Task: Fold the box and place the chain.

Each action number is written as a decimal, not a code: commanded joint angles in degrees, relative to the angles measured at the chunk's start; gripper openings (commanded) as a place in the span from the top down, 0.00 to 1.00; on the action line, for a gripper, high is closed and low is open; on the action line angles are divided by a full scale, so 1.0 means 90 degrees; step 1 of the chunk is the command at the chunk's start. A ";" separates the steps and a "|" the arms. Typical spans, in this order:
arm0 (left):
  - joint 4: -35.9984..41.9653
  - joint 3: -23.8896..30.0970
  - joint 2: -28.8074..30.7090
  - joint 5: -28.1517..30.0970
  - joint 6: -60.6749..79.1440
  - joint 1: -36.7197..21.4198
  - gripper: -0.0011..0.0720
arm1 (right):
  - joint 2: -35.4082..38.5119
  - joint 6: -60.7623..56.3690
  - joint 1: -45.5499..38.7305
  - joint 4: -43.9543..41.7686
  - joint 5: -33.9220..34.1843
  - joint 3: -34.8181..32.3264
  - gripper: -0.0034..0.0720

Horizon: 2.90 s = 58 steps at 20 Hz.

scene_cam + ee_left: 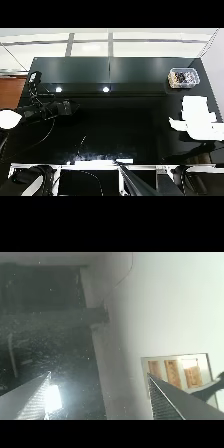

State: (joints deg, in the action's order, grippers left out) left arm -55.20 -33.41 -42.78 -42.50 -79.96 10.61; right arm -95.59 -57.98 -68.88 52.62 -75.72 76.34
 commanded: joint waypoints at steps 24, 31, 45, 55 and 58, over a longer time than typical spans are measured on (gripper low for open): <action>-0.0007 0.0000 -0.0005 0.0058 0.0002 -0.0005 0.02 | -0.0080 0.1037 0.1542 -0.0862 -0.2011 -0.0651 0.93; -0.0029 0.0000 -0.0010 0.0165 0.0010 -0.0005 0.02 | 0.1664 0.0971 0.3405 -0.2266 -0.0670 -0.3177 0.93; 0.0913 0.0002 -0.0879 -0.0437 0.0066 0.0253 0.02 | 0.6101 0.1486 1.0338 -0.3424 0.5554 -0.6322 0.93; 0.3917 -0.0007 -0.3271 -0.1630 0.3694 -0.0508 0.02 | 0.6101 0.1122 1.0523 -0.3444 0.5173 -0.6319 0.93; 0.4284 -0.0066 -0.3886 -0.1933 0.4682 -0.0838 0.02 | 0.6101 0.1105 1.0523 -0.3444 0.5076 -0.6322 0.93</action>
State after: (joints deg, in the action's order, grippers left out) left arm -23.18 -33.65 -72.31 -55.59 -49.08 5.80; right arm -40.75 -47.70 25.63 21.63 -28.84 19.49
